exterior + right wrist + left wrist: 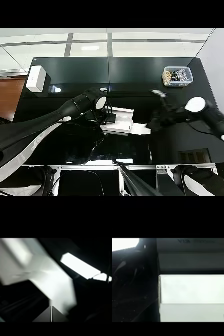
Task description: Fold the box and place the chain.
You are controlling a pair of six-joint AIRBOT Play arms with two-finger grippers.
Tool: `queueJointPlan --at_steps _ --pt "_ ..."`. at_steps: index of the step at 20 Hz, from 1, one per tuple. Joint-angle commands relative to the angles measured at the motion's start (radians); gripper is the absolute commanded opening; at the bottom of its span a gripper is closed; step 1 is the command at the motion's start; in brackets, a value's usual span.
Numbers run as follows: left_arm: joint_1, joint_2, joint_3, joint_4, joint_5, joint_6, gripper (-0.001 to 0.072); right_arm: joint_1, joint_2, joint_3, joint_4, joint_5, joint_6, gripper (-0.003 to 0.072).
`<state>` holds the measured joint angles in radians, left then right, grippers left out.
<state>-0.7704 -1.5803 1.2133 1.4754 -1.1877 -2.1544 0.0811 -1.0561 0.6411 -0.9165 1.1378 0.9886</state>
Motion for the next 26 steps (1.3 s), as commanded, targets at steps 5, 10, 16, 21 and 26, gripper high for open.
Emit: queueJointPlan --at_steps 5,10,16,21,26 --pt "0.0 0.0 0.001 0.0 -0.001 0.0 0.0025 -0.299 -0.024 -0.269 0.262 -0.124 0.237 0.0015" --pt "0.0 0.0 0.001 0.0 -0.002 0.0 0.0025 -0.086 -0.135 -0.266 0.512 -0.222 0.112 0.0015" --pt "0.0 0.0 0.001 0.0 -0.002 0.0 0.0025 0.003 -0.167 -0.102 0.494 -0.067 0.047 0.0088" --pt "0.0 0.0 0.001 0.0 -0.002 0.0 0.0025 0.017 -0.167 -0.024 0.493 0.026 0.046 0.0582" --pt "0.0 0.0 0.001 0.0 -0.002 0.0 0.0026 0.104 -0.167 -0.014 0.488 -0.083 0.109 0.0453"
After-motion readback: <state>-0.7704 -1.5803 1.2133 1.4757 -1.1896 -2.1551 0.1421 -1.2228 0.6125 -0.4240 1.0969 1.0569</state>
